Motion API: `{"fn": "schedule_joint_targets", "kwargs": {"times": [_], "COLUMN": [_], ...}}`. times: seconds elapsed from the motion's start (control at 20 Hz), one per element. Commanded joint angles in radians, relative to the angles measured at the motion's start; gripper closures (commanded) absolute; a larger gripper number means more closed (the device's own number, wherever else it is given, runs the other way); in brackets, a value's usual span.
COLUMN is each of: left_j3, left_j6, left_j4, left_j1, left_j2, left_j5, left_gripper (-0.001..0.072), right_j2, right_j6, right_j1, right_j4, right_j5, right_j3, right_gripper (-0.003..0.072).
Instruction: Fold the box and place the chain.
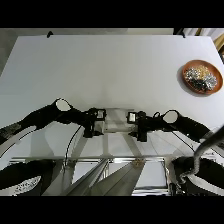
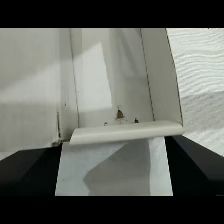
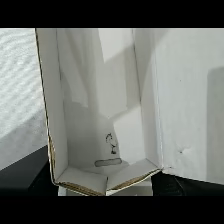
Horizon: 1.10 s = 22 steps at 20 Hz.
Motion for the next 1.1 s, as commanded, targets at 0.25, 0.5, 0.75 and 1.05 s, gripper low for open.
{"fn": "schedule_joint_targets", "kwargs": {"times": [0.25,0.5,0.75,1.05], "left_j3": [-0.019,-0.024,-0.024,-0.024], "left_j6": [0.018,-0.032,-0.031,-0.031], "left_j4": [-0.069,-0.113,-0.112,-0.111], "left_j1": [0.0,-0.037,-0.063,-0.063], "left_j2": [-0.031,-0.047,-0.078,-0.078], "left_j5": [-0.006,0.038,0.061,0.063], "left_gripper": [0.0005,0.0006,0.0017,0.0435], "right_j2": [0.0,0.0,0.0,0.0], "right_j6": [-0.002,-0.002,-0.002,-0.002], "right_j1": [0.0,0.0,0.0,0.0], "right_j4": [0.0,0.0,0.0,0.0], "right_j5": [0.001,0.001,0.001,0.001], "right_j3": [0.0,0.0,0.0,0.0], "right_gripper": [0.0375,0.0375,0.0375,0.0375]}}
